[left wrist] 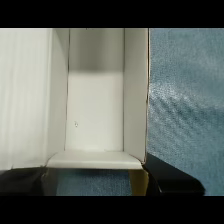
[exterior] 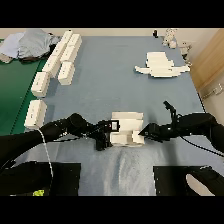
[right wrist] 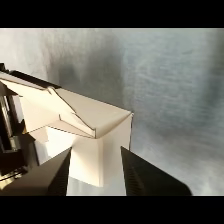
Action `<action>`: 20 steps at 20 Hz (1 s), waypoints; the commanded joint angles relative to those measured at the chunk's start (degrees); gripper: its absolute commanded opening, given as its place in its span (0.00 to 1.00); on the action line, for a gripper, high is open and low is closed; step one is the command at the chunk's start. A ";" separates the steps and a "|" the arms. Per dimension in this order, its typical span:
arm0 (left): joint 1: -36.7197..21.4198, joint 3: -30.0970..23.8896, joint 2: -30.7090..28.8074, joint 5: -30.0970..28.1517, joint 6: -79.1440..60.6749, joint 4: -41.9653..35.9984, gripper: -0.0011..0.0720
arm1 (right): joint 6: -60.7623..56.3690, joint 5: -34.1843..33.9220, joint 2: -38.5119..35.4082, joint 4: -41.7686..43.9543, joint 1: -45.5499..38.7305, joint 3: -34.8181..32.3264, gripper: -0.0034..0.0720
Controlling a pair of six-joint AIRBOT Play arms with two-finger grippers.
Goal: Fold the box.
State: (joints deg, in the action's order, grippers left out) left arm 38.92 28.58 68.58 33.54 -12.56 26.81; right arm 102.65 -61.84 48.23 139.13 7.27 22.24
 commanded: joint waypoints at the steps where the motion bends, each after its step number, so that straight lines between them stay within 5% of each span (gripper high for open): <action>1: 0.02 0.04 0.04 0.00 -0.02 0.00 0.71 | -12.50 5.88 0.04 -10.67 8.85 3.76 0.69; 7: 0.02 0.04 0.04 0.00 -0.02 0.00 0.71 | -39.34 5.64 1.40 -33.81 25.16 11.50 0.69; 13: 0.02 0.04 0.04 0.00 -0.02 0.00 0.71 | -56.63 -0.63 13.86 -48.22 37.13 20.41 0.69; 20: 0.02 0.04 0.04 0.00 -0.02 0.00 0.71 | -65.66 -6.80 19.89 -53.37 41.11 24.59 0.69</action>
State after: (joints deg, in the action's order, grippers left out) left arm 38.92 28.58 68.58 33.54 -12.56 26.81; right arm 41.52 -66.15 65.78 88.40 47.00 45.69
